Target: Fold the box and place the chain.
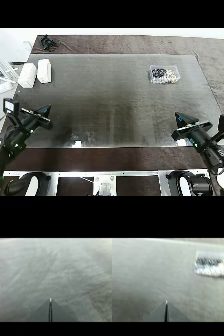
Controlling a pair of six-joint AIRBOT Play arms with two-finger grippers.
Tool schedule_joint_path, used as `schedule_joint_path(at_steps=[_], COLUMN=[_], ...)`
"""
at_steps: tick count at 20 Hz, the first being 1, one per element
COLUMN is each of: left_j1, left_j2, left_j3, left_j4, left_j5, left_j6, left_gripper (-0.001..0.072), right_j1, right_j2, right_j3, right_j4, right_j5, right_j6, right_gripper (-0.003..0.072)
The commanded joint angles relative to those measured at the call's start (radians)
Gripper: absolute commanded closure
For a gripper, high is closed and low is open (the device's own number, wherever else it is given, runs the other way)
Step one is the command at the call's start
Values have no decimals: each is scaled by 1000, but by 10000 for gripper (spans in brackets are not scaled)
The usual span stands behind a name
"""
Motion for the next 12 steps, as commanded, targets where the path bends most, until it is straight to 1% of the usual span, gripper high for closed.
schedule_joint_path(at_steps=[1, 2, 4, 10, 12], left_j1=[1, 1, 1, 1, 1], left_j2=[19, 19, 19, 19, 19], left_j3=[-50, -50, -50, -51, -51], left_j4=[-57, -75, -81, -80, -80], left_j5=[106, 142, 175, 130, 131], left_j6=[17, 17, 17, 17, 17], left_gripper=[694, 694, 691, 688, 688], right_j1=[-11, -12, -11, -11, -11], right_j2=[116, 113, 114, 114, 114], right_j3=[-102, -113, -126, -132, -132], right_j4=[-119, -153, -137, -82, -83], right_j5=[-31, -40, -40, -37, -37], right_j6=[126, 126, 128, 144, 144], right_gripper=[686, 685, 683, 683, 683])
